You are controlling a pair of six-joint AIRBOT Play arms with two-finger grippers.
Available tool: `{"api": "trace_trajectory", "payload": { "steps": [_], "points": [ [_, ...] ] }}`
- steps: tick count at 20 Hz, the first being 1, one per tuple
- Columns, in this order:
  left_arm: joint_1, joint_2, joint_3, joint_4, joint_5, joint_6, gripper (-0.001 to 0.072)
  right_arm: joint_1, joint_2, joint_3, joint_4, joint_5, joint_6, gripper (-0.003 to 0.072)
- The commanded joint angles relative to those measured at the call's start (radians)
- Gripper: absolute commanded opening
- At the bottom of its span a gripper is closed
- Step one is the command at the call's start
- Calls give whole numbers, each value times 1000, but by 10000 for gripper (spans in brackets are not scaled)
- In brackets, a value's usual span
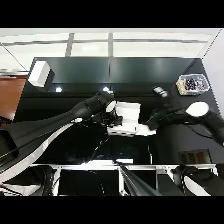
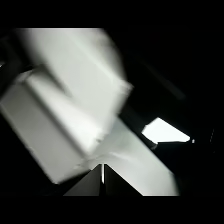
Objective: Fold the box and place the chain.
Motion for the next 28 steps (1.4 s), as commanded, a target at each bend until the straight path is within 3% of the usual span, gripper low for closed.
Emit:
{"api": "trace_trajectory", "payload": {
  "steps": [1,2,5,8,13,18,19,20,21,28],
  "points": [
    [1,0,1,2,0,1,30,-262,81,-4,-202,59,546,14],
    [1,0,1,2,-1,1,30,-319,81,-38,-214,24,639,14],
    [2,0,1,3,-1,1,30,-344,55,-161,-158,-35,671,14],
    [2,0,1,3,-2,1,30,-325,-47,-229,76,27,430,14],
    [2,0,1,3,-2,1,30,-189,-234,-230,381,14,153,15],
    [2,0,1,3,-2,1,30,-172,-241,-143,382,114,19,16],
    [2,0,1,3,-2,1,30,-172,-241,-116,367,138,20,81],
    [2,0,1,3,-2,1,30,-172,-241,-96,365,160,20,368],
    [2,0,1,3,-2,1,30,-172,-241,-77,365,180,20,595],
    [2,0,1,3,-2,1,30,-139,-241,-56,366,170,129,615]
  ]
}}
